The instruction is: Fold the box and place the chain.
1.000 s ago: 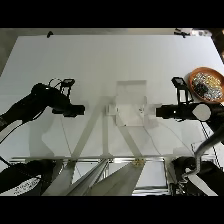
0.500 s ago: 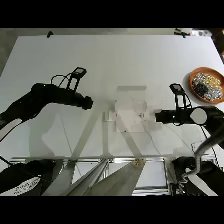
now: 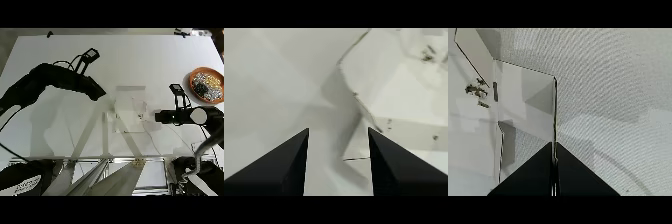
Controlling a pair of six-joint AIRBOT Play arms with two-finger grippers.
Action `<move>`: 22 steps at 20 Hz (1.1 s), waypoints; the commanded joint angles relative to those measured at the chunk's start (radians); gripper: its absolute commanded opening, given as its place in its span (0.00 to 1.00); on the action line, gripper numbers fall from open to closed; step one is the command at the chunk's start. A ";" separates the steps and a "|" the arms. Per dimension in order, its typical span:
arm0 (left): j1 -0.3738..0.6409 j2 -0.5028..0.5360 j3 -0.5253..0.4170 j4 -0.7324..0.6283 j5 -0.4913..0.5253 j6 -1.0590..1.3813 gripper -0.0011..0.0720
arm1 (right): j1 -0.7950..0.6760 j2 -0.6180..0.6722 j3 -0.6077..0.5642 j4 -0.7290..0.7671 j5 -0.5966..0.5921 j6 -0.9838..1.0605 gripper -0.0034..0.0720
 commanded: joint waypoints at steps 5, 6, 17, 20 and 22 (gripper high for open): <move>0.000 -0.246 0.059 -0.175 0.130 0.143 0.58 | 0.001 -0.001 0.000 0.014 0.000 0.000 0.06; 0.000 -0.265 0.062 -0.200 0.125 0.166 0.58 | 0.001 -0.001 0.000 0.019 0.000 -0.002 0.06; -0.001 -0.346 0.066 -0.371 0.070 0.400 0.58 | 0.001 -0.001 0.000 0.036 0.003 -0.003 0.06; -0.001 -0.399 0.098 -0.399 0.083 0.410 0.58 | 0.001 -0.001 0.000 0.036 0.008 -0.003 0.06; -0.013 -0.425 0.112 -0.404 0.101 0.418 0.58 | 0.001 -0.001 0.000 0.037 0.009 -0.003 0.06</move>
